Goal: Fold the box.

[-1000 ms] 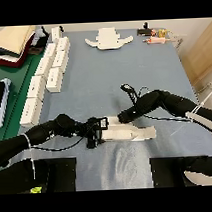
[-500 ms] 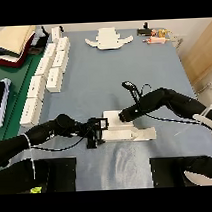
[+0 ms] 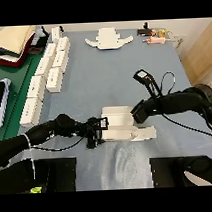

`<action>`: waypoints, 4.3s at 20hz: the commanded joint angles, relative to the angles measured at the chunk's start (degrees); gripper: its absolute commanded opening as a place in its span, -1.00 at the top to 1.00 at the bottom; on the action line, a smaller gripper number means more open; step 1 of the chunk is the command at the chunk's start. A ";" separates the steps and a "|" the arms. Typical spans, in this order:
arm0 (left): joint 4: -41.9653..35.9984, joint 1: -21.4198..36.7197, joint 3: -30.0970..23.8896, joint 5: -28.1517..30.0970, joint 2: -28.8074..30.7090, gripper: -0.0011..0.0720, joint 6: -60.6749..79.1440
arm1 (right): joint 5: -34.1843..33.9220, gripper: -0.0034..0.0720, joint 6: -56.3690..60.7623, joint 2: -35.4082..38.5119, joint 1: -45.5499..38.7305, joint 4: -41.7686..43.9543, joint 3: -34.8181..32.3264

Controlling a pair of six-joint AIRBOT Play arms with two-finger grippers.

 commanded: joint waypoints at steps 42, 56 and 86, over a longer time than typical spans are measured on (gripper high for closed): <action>0.00 0.04 0.04 -0.07 -0.02 -0.31 0.00 | 8.98 -0.58 -39.08 -6.91 8.35 2.49 -12.76; 0.02 0.04 0.04 -0.07 -0.02 -0.31 0.00 | -7.43 0.90 2.45 -3.52 8.22 -22.21 -8.46; 0.02 0.04 0.04 -0.07 -0.02 -0.31 -0.02 | -6.29 0.25 25.57 -0.13 -6.51 4.92 -10.56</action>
